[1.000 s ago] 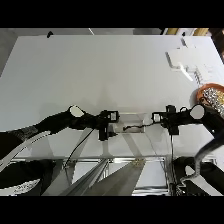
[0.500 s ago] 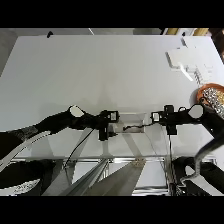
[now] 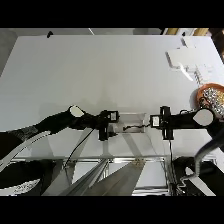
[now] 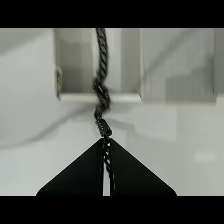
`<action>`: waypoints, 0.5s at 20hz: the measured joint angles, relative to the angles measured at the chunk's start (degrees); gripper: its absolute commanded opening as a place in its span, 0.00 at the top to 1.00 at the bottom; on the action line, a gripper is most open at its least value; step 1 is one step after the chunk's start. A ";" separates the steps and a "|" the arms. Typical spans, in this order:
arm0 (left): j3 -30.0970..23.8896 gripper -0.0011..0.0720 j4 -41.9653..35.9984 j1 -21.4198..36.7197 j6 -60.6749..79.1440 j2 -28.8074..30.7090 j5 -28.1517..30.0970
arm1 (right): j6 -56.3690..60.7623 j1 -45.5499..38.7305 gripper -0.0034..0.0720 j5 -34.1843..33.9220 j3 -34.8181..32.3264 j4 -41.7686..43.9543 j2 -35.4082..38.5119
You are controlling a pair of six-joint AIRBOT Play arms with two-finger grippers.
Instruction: Fold the box and place the chain.
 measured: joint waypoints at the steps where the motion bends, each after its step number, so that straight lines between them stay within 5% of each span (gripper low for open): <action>1: 0.00 0.51 0.00 0.00 0.02 0.00 0.00 | 0.20 1.05 0.94 0.44 0.00 1.38 1.40; 6: 0.00 0.51 0.00 0.00 0.02 0.00 -0.02 | 0.37 6.97 0.94 0.04 0.04 11.72 5.68; 10: 0.00 0.51 0.00 0.00 0.02 -0.02 0.00 | -0.76 15.15 0.94 -7.28 0.04 18.95 6.05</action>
